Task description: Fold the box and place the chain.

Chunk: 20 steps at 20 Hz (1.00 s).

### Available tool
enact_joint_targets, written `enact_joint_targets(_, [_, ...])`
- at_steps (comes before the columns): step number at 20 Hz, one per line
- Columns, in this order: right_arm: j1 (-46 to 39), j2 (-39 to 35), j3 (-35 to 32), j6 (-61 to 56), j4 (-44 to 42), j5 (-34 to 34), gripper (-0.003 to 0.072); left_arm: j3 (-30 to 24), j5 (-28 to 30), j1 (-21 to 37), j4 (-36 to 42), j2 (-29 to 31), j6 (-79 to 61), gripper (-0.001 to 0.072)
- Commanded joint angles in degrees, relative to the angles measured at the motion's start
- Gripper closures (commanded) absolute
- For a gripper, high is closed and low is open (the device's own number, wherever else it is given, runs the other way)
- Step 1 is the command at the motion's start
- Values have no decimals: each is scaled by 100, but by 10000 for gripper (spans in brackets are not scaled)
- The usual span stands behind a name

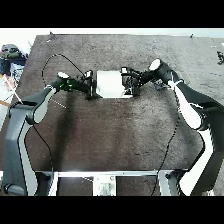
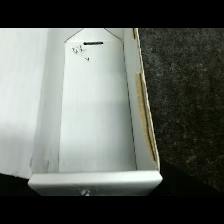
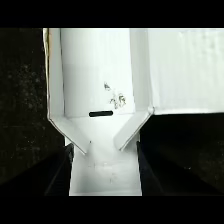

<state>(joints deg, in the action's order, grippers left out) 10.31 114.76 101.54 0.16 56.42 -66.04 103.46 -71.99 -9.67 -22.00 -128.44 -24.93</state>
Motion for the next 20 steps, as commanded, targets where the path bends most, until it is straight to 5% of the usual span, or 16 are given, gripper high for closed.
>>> enact_joint_targets(1, [70, 24, 0, -2, -66, 90, 244, -2, 0, 2, 0, 0, 0, 179])
enact_joint_targets(4, [74, 24, 0, 0, -280, 94, 288, -2, 0, 2, 0, 0, 0, 178])
enact_joint_targets(5, [76, 26, 0, -2, -286, 92, 479, -2, 0, 2, -2, 0, 0, 178])
enact_joint_targets(6, [76, 26, -2, -2, -286, 90, 531, -2, 0, 2, 0, 0, 0, 178])
enact_joint_targets(13, [131, 26, -70, 2, -935, 133, 530, -2, 0, 2, 0, 0, 0, 178])
enact_joint_targets(16, [129, 39, -157, 2, -911, 197, 356, -2, 0, 2, -2, 0, 0, 178])
enact_joint_targets(20, [144, 70, -155, 11, -916, 201, 358, -2, 0, 2, 0, 0, 0, 178])
